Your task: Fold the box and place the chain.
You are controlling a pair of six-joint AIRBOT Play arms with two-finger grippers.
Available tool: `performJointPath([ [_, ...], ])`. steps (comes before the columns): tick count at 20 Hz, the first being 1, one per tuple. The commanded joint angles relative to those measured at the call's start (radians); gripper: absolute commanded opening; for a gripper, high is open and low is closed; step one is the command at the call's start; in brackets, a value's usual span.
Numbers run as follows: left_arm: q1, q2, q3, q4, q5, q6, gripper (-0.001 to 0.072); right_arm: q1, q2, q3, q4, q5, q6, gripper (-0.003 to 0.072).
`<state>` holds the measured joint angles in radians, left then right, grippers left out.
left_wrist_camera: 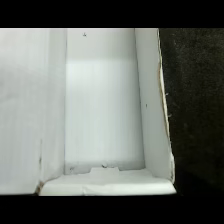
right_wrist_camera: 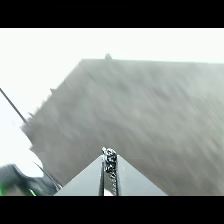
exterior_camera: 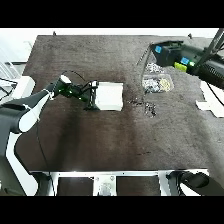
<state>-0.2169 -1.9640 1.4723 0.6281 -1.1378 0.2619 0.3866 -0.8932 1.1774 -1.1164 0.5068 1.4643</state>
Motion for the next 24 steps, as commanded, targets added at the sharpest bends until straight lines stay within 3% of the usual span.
performJointPath([
  [1,0.000,0.000,0.001,0.000,0.000,0.000,0.0347,0.114,-0.051,0.011,0.018,-0.231,-0.002,0.0015],
  [6,0.000,0.000,0.000,0.000,0.000,0.000,0.0347,0.183,-0.183,0.041,0.051,-0.364,0.002,0.0015],
  [13,0.000,0.000,0.000,0.000,0.000,0.000,0.0348,0.192,-0.341,0.031,0.098,-0.344,0.003,0.0015],
  [16,0.000,0.000,0.001,0.000,0.000,0.000,0.0348,0.192,-0.377,-0.021,0.134,-0.243,0.003,0.0015],
  [20,0.000,0.000,0.001,0.000,0.000,0.000,0.0347,0.191,-0.399,-0.155,0.148,-0.253,0.030,0.0015],
  [24,0.000,0.000,0.001,0.000,0.000,0.000,0.0347,0.191,-0.491,-0.198,0.148,-0.278,0.033,0.0015],
])
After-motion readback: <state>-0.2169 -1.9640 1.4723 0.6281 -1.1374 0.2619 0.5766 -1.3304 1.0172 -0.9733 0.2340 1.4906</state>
